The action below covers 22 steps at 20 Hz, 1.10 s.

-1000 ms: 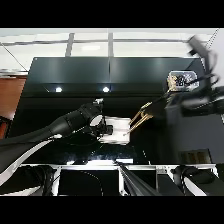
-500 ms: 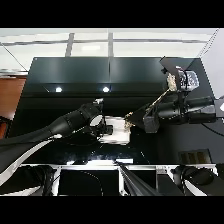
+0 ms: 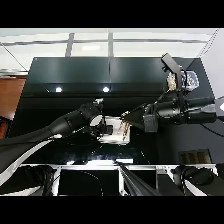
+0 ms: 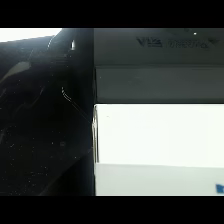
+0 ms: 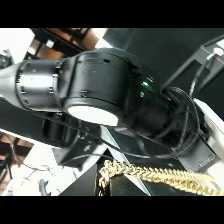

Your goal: Fold the box and place the chain.

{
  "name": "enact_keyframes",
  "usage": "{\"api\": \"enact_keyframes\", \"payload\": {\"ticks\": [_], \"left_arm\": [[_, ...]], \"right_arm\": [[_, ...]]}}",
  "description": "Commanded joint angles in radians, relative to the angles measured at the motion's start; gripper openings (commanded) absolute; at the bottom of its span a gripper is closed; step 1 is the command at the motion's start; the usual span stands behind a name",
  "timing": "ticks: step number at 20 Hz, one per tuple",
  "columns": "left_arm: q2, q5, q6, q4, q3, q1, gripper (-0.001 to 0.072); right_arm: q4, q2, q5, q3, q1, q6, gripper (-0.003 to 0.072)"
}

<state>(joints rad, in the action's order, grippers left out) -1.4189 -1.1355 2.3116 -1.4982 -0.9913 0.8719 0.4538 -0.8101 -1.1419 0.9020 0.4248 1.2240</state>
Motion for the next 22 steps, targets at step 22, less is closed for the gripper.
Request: {"api": "enact_keyframes", "payload": {"ticks": [22], "left_arm": [[0.0, 0.0, 0.0, 0.0, -0.001, -0.001, 0.003]], "right_arm": [[0.105, -0.09, 0.323, -0.187, 0.178, 0.116, 0.0012]]}}
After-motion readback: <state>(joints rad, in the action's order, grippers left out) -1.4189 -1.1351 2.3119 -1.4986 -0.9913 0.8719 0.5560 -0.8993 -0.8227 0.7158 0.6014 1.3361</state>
